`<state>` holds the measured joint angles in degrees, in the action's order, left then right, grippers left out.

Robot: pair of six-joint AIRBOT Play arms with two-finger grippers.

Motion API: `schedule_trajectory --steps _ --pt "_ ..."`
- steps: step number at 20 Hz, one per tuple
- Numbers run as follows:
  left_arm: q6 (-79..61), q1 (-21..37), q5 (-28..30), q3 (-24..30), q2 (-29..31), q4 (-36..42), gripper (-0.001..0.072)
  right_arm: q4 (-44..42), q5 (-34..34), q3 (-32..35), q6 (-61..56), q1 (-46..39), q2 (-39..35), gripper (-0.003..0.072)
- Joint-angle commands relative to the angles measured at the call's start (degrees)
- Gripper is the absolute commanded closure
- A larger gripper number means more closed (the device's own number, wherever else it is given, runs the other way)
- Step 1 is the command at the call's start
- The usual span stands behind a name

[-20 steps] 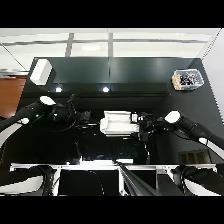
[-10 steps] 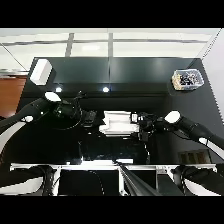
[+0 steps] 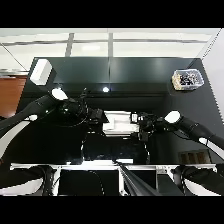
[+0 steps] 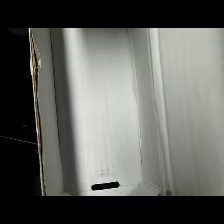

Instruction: Fold the box and place the chain.

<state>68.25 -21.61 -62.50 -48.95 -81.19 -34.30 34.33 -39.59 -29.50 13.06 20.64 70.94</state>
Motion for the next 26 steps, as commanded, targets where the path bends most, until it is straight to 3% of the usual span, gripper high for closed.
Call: schedule_trajectory --steps 1,10,15,19,26 --pt "4.35 -1.9 0.61 -1.2 0.02 -4.39 0.0224 -0.02 0.0 0.04 0.0 0.07 0.0 0.0196" --pt "6.34 -3.48 2.54 -1.6 0.15 -4.57 0.0224 -0.02 0.04 0.04 0.0 0.07 0.0 0.0196" --pt "12.11 -7.02 6.95 -3.15 0.37 -11.67 0.0223 -0.02 0.04 0.04 -0.02 0.07 0.0 0.0196" --pt "14.34 -9.16 9.29 -4.13 0.37 -12.55 0.0223 -0.02 0.07 0.04 -0.02 0.07 0.0 0.0196" --pt "29.7 -14.84 8.57 -6.86 0.35 -29.44 0.0223 -0.02 0.2 0.04 -0.15 0.07 0.0 0.0196"
